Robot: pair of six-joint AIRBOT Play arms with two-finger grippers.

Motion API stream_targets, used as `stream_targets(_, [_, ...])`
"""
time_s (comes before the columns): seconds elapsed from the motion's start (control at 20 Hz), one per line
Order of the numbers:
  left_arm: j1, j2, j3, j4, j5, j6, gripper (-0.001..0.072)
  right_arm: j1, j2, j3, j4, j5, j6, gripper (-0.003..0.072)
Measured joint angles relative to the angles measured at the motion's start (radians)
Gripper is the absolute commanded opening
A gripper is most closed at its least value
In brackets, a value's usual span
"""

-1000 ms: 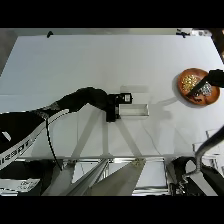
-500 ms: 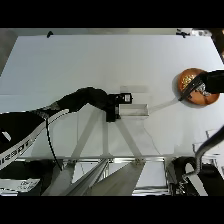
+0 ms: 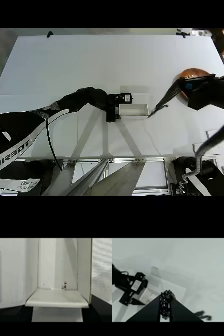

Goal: Fold the box and place the chain.

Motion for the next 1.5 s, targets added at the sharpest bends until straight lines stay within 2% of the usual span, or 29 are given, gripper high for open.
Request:
stream_targets(0.4, [0.000,0.000,0.000,0.000,0.000,0.000,0.0396,0.192,-0.147,-0.001,-0.052,-0.084,0.058,0.0010])
stream_targets(0.85, [0.000,0.000,0.000,0.000,0.000,0.000,0.0396,0.238,-0.265,-0.014,-0.085,-0.129,0.074,0.0010])
stream_targets(1.1, [0.000,0.000,0.000,0.000,0.000,0.000,0.0396,0.240,-0.326,-0.124,-0.082,-0.144,0.076,0.0011])
stream_targets(1.3, [0.000,0.000,0.000,0.000,0.000,0.000,0.0396,0.241,-0.395,-0.231,-0.034,-0.219,0.076,0.0011])
stream_targets(1.5, [0.000,0.000,0.000,0.000,0.000,0.000,0.0396,0.265,-0.520,-0.270,0.018,-0.299,0.076,0.0011])
